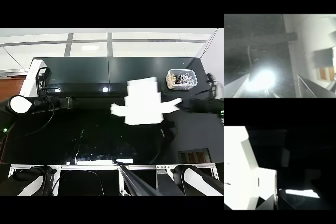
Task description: Fold the box and place the chain.
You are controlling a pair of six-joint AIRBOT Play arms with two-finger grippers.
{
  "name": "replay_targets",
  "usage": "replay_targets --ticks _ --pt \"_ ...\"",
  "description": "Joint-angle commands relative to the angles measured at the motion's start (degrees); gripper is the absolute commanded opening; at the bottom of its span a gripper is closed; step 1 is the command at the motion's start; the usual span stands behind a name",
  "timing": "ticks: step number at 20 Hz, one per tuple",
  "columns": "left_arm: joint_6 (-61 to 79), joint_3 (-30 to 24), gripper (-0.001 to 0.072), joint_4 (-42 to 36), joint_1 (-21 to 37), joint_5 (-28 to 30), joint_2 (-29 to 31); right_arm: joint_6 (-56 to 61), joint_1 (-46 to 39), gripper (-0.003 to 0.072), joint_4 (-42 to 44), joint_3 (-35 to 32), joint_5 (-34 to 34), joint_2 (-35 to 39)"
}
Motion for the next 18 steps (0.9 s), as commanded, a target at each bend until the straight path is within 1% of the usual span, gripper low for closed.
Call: replay_targets --ticks 1,2,3,4,5,7,8,10,12,15,16,18 --pt "2.58 0.0 0.0704 -4.33 -1.7 -0.09 -2.99 -7.15 10.08 0.0016 15.21 -10.21 -13.35 1.99" --pt "5.29 0.04 0.0704 -8.04 -2.75 -0.24 -4.5 -7.1 13.44 0.0016 15.45 -11.41 -17.64 1.99" --pt "9.16 0.52 0.0704 -13.09 -3.04 -0.46 -6.03 -7.08 16.2 0.0016 15.78 -11.87 -20.39 1.99" --pt "12.02 1.84 0.0703 -17.57 -2.45 -2.08 -7.78 -7.06 18.64 0.0016 15.87 -11.89 -21.9 1.99" --pt "14.23 3.96 0.0702 -21.2 -1.2 -5.29 -10.25 -7.06 20.83 0.0017 15.78 -11.89 -22.86 1.99" --pt "15.98 8.28 0.0701 -26.97 1.57 -11.91 -17.29 -7.1 23.78 0.0016 15.63 -11.89 -23.32 1.99" --pt "16.85 9.88 0.0699 -29.09 2.12 -14.12 -20.94 -7.1 24.79 0.0016 15.63 -11.89 -23.39 1.99" --pt "18.78 11.19 0.0699 -31.41 1.66 -13.53 -26.34 -7.06 26.18 0.0016 15.65 -11.89 -24.24 1.99" --pt "22.58 12.22 0.07 -37.66 1.25 -14.08 -31.1 -7.04 27.28 0.0016 15.85 -11.89 -26.16 1.99" --pt "29.66 16.2 0.0695 -46.27 0.79 -20.24 -37.73 -7.02 28.22 0.0016 15.87 -11.89 -27.36 1.99" --pt "31.78 17.92 0.0686 -47.17 0.35 -22.23 -39.45 -7.02 28.22 0.0016 15.87 -11.89 -27.36 1.99" --pt "34.05 21.99 0.0686 -46.36 -1.42 -24.59 -42.71 -7.02 28.22 0.0016 15.87 -11.89 -27.36 1.99"
